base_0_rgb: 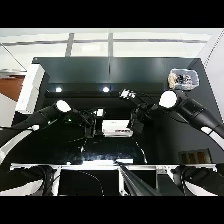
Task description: Fold the box and place the chain.
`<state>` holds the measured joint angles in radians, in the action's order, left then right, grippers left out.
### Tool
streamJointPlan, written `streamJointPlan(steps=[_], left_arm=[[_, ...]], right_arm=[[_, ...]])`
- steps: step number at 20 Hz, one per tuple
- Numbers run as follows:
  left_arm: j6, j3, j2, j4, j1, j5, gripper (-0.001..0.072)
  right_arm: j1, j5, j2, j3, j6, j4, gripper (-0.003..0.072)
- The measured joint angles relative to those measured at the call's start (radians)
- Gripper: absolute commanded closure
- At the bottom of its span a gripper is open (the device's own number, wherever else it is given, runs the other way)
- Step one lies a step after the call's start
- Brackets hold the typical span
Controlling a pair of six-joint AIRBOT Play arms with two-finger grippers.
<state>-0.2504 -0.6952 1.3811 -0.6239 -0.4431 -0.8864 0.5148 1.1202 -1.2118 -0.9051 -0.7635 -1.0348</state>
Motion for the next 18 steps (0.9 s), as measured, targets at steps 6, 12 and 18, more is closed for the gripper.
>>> streamJointPlan(steps=[6, 12, 18], left_arm=[[0.000, 0.000, 0.000, 0.000, 0.000, 0.000, 0.0277], [0.000, 0.000, 0.000, 0.000, 0.000, 0.000, 0.0277], [0.000, 0.000, 0.000, 0.000, 0.000, 0.000, 0.0277]], right_arm=[[0.010, -0.002, 0.000, 0.001, -0.014, 0.000, 0.0377], [0.011, -0.002, -0.001, 0.001, -0.018, 0.001, 0.0369], [0.011, 0.001, -0.001, 0.001, -0.018, 0.000, 0.0368]])
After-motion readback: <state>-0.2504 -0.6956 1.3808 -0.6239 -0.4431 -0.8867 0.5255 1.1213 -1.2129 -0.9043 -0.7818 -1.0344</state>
